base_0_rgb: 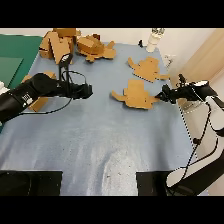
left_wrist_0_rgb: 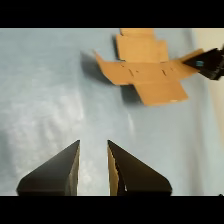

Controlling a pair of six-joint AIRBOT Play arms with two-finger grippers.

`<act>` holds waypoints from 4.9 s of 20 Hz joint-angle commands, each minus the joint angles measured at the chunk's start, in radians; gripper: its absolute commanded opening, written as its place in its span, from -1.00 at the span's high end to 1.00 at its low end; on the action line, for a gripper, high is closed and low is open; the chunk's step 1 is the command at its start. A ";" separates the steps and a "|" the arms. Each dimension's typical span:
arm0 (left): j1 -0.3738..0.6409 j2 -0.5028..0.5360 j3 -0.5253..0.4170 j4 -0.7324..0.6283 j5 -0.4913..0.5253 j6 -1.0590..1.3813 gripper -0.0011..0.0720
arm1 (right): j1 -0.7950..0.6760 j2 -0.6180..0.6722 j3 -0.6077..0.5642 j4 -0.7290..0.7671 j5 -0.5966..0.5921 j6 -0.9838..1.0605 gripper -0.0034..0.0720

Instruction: Fold the box.

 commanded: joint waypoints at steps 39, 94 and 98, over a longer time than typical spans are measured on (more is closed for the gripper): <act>0.253 -0.426 -0.021 -0.489 -0.454 0.556 -0.27 | 0.930 0.811 -0.994 0.120 -0.880 -0.243 0.90; 0.068 -0.334 -0.024 -0.624 -0.498 1.692 0.93 | 0.711 1.047 -0.984 0.106 -0.800 -0.093 0.35; 0.013 -0.216 -0.142 -0.710 -0.358 1.866 0.93 | 0.711 1.014 -0.983 0.104 -0.793 -0.094 0.35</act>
